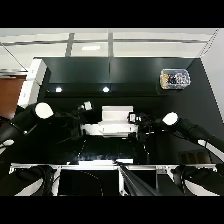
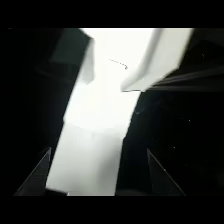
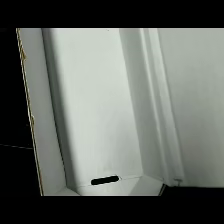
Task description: Fold the box and place the chain.
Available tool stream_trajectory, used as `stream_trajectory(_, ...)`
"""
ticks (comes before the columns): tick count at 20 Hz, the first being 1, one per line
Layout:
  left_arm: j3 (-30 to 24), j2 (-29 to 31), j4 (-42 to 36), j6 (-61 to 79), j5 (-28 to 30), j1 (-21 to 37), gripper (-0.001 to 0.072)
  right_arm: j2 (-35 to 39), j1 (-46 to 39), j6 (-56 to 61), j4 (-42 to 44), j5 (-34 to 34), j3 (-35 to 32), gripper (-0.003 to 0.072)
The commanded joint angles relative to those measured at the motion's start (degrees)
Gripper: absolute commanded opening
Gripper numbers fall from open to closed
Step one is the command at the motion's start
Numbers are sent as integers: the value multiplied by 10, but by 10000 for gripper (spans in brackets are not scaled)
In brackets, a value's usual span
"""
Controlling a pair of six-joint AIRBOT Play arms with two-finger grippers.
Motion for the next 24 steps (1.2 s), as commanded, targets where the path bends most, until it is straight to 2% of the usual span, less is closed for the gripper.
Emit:
stream_trajectory(1, -20, -8, 0, 82, 54, -41, 708, 0, 0, 0, 0, 0, 0, 485)
stream_trajectory(6, -20, -41, -43, 82, 168, -85, 700, 0, 0, 0, 0, 0, 0, 484)
stream_trajectory(8, -19, -51, -59, 82, 173, -86, 690, 0, 0, 0, 0, 0, 0, 485)
stream_trajectory(12, -19, -51, -88, 108, 146, -86, 671, 0, 0, 0, 0, 0, 0, 484)
stream_trajectory(15, -19, -52, -105, 109, 140, -90, 490, 0, 0, 0, 0, 0, 0, 484)
stream_trajectory(16, -19, -52, -105, 108, 149, -90, 444, 0, 0, 0, 0, 0, 0, 484)
stream_trajectory(17, -19, -52, -104, 108, 157, -90, 368, 0, 0, 0, 0, 0, 0, 484)
stream_trajectory(18, -19, -52, -103, 108, 168, -90, 337, 0, 0, 0, 0, 0, 0, 484)
stream_trajectory(21, -19, -52, -114, 108, 181, -90, 331, 0, 0, 0, 0, 0, 0, 485)
stream_trajectory(22, -19, -52, -128, 108, 178, -90, 222, 0, 0, 0, 0, 0, 0, 484)
stream_trajectory(23, -19, -52, -143, 108, 176, -90, 165, 0, 0, 0, 0, 0, 0, 484)
stream_trajectory(24, -19, -52, -154, 108, 173, -90, 165, 0, 0, 0, 0, 0, 0, 484)
